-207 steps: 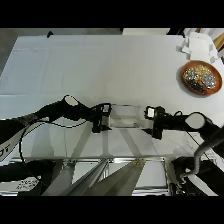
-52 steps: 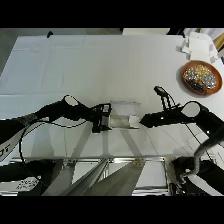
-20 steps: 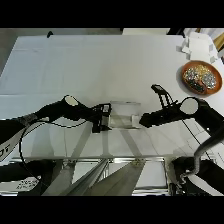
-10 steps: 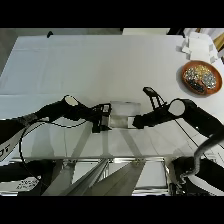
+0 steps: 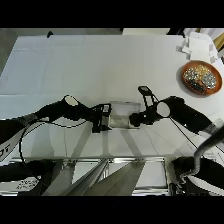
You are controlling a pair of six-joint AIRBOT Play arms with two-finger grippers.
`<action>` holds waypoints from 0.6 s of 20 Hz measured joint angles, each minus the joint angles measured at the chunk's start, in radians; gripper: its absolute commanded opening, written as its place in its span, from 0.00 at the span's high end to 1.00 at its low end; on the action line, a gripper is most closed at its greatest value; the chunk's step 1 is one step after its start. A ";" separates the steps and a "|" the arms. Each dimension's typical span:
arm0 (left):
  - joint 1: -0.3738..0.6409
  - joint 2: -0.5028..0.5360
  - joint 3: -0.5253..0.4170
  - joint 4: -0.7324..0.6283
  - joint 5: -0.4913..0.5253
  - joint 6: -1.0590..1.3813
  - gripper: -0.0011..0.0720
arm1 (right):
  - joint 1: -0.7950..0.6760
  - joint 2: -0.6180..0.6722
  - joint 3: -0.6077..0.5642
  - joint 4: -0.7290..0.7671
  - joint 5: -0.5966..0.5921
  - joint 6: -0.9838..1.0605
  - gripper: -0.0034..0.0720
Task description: Fold the box and place the chain.
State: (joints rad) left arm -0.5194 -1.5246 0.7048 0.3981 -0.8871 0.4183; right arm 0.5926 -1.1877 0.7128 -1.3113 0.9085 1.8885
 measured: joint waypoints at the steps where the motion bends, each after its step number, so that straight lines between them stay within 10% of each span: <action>1: 0.000 0.000 0.000 0.000 0.000 0.000 0.42 | 0.013 -0.003 0.007 -0.026 -0.001 0.038 0.42; 12: 0.000 0.000 0.000 0.000 0.000 0.000 0.42 | 0.128 -0.009 0.055 -0.276 0.085 0.381 0.42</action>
State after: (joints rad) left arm -0.5194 -1.5249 0.7048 0.3981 -0.8867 0.4187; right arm 0.7208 -1.1965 0.7677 -1.5875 0.9936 2.2696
